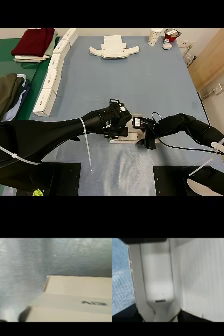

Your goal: Fold the box.

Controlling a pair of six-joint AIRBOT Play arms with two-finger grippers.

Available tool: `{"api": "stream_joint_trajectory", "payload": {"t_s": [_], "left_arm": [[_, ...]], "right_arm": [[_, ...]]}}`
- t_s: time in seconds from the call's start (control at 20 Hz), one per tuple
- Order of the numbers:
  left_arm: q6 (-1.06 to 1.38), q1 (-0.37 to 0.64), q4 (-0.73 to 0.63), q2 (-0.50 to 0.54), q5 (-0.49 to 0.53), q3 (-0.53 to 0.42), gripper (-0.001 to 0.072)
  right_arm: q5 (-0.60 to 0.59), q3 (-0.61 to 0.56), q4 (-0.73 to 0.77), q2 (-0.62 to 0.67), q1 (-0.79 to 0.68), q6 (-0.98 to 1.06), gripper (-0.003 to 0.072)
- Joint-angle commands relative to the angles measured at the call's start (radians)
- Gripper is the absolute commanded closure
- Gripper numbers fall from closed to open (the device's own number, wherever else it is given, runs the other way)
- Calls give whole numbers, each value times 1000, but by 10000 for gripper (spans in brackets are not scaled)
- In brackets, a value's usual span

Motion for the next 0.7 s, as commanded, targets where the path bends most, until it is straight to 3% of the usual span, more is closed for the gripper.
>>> {"api": "stream_joint_trajectory", "payload": {"t_s": [0.0, 0.35, 0.4, 0.45, 0.5, 0.65], "left_arm": [[2, 0, 3, 0, 31, -1, 697], [5, 0, 2, 0, -5, 0, 695], [17, 0, -3, 1, -17, 0, 668], [47, 0, -18, 1, -25, 2, 375], [46, 0, -17, 1, -45, 6, 197], [95, 0, -19, 3, -84, 12, 174]], "right_arm": [[0, 0, 0, 0, 1, 0, 177], [0, 0, 0, 0, 1, 0, 177], [0, 0, 0, 0, 1, 0, 177], [0, 0, 0, 0, 1, 0, 177], [0, 0, 0, 0, 1, 0, 177], [0, 0, 0, 0, 1, 0, 177]]}}
